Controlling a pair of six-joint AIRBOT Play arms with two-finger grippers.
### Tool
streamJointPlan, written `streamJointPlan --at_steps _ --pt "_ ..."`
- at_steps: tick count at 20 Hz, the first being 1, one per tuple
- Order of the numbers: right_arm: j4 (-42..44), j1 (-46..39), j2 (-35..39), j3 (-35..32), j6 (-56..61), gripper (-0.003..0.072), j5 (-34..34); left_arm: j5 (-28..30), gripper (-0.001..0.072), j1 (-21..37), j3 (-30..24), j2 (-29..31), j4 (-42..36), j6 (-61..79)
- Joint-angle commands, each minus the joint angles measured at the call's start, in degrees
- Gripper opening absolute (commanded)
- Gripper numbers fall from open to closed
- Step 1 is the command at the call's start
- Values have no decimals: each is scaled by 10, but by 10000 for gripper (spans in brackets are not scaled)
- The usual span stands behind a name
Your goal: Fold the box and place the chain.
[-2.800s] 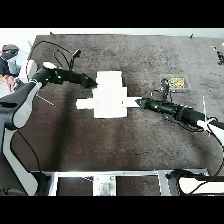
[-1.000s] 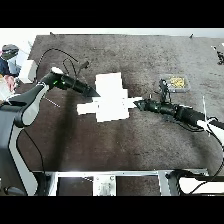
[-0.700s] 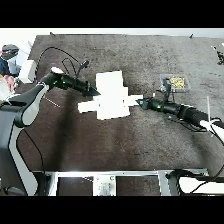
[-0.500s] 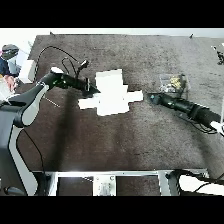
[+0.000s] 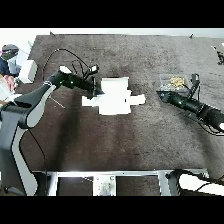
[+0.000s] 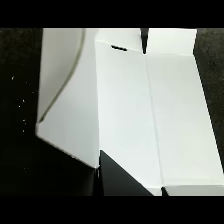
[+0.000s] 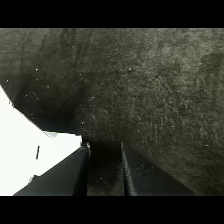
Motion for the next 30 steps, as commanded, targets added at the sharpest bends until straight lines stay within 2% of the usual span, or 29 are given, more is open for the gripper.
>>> streamJointPlan --at_steps 1,5,7,10,13,15,19,23,24,25,28,30 --pt "-5 -2 1 0 -2 224 -3 14 13 -1 4 0 8 16" --pt "-19 0 1 1 -4 225 -1 25 13 -1 -3 0 8 21" --pt "-29 8 1 1 -20 297 3 35 13 -1 -12 -1 12 30" --pt "-32 38 1 3 -72 296 14 39 12 -1 -18 -1 12 31" --pt "-99 86 1 32 -92 298 10 47 13 -1 -18 -2 21 31" --pt "-136 118 1 53 -92 486 -9 50 13 -1 -23 -3 21 30" --pt "-206 175 1 81 -123 491 -20 56 13 -1 -33 -3 21 30" --pt "-208 209 -2 83 -203 493 -19 55 14 -1 -32 -2 20 30" --pt "-208 218 -7 83 -227 573 -19 56 13 -1 -32 -2 20 30" --pt "-209 229 -13 83 -248 709 -19 56 14 -1 -32 -2 20 30" --pt "-208 262 -38 83 -308 709 -26 56 14 -1 -32 -2 20 30" --pt "-245 279 -51 83 -316 709 -30 55 13 -1 -32 -2 19 30"
